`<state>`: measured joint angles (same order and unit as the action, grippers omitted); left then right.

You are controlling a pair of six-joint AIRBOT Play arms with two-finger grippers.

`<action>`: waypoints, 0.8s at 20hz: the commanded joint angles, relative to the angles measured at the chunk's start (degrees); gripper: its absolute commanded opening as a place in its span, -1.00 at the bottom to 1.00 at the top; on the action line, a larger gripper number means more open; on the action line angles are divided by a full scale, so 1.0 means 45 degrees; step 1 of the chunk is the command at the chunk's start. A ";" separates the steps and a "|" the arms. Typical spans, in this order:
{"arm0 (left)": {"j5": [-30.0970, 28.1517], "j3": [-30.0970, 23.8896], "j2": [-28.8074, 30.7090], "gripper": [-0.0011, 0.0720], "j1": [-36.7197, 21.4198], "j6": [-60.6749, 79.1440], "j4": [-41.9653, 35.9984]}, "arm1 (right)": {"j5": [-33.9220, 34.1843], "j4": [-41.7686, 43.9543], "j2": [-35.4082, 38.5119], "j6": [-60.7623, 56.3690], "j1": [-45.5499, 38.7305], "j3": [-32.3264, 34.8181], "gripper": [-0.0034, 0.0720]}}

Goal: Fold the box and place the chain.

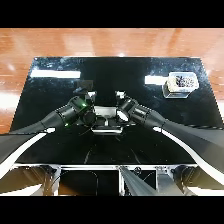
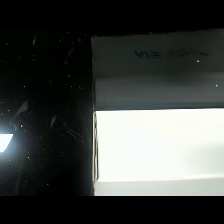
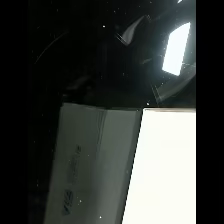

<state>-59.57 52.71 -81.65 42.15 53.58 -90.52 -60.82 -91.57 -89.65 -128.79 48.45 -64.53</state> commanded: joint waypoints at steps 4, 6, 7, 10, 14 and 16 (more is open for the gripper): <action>0.0005 -0.0005 -0.0005 -0.92 0.0000 0.0005 0.0000 | 0.0097 0.0253 -0.0010 0.0389 0.0000 0.0000 -0.80; 0.0000 -0.0005 -0.0005 -0.92 0.0000 0.0005 0.0000 | 0.0097 0.0389 -0.0010 0.0384 0.0000 0.0005 -0.80; 0.0000 -0.0005 -0.0005 -0.92 0.0000 0.0010 0.0000 | 0.0097 0.0442 -0.0010 0.0384 0.0000 0.0000 -0.80; 0.0000 -0.0005 -0.0005 -0.92 0.0000 0.0005 -0.0005 | -0.0214 0.0437 -0.0005 0.0369 0.0000 -0.0024 0.12; -0.0005 -0.0005 -0.0005 -0.92 0.0000 0.0010 -0.0039 | -0.0471 0.0442 -0.0005 0.0369 0.0000 -0.0024 0.12; -0.0005 -0.0005 -0.0005 -0.92 0.0000 0.0005 -0.0039 | -0.0515 0.0452 -0.0005 0.0364 0.0000 -0.0024 0.12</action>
<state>-59.57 52.69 -81.65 42.15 53.65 -90.56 -62.17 -89.71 -89.71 -127.07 48.42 -64.58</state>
